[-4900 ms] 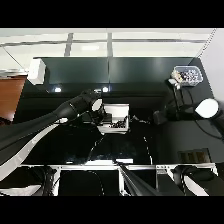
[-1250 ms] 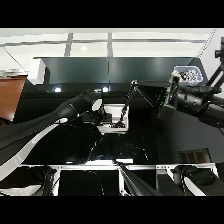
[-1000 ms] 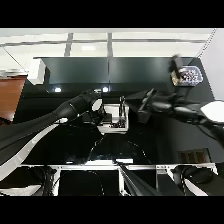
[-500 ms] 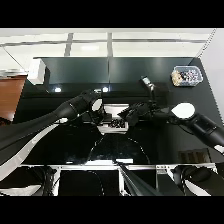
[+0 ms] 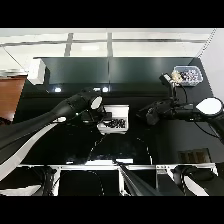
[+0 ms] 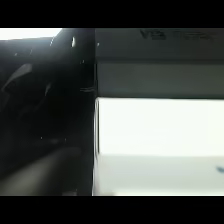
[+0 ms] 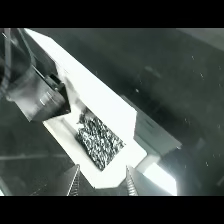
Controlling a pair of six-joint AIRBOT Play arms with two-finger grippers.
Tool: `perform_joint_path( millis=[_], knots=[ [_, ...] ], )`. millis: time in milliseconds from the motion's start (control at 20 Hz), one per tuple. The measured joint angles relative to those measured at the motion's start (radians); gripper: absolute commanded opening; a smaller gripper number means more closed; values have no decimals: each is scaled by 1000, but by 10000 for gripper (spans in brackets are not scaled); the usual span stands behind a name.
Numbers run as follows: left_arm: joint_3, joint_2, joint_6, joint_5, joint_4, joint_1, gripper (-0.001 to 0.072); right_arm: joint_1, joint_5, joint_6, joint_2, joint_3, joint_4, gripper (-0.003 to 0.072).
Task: Fold the box and place the chain.
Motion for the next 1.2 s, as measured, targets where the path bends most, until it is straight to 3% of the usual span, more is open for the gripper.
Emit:
perform_joint_path(
  millis=[150,300,450,550,750,800,850,1050,1200],
  knots=[
    [7,88,6,-15,37,0,649,-13,24,0,3,0,-32,340],
    [-44,215,35,-28,94,27,649,-18,26,0,4,0,-49,340],
    [-179,345,67,-10,107,153,649,-19,26,0,4,0,-56,340],
    [-286,406,174,82,11,256,648,-20,24,0,4,0,-60,340],
    [-459,455,777,241,-390,408,649,-20,-4,0,4,0,-63,340],
    [-486,458,974,260,-481,427,720,-20,-13,0,4,0,-63,340],
    [-507,458,1184,263,-560,435,720,-20,-21,0,4,0,-63,340],
    [-544,443,1870,307,-696,435,714,-20,-37,0,4,0,-63,340],
    [-550,387,2192,342,-758,455,715,-20,-41,18,4,-1,-64,340]
  ],
)
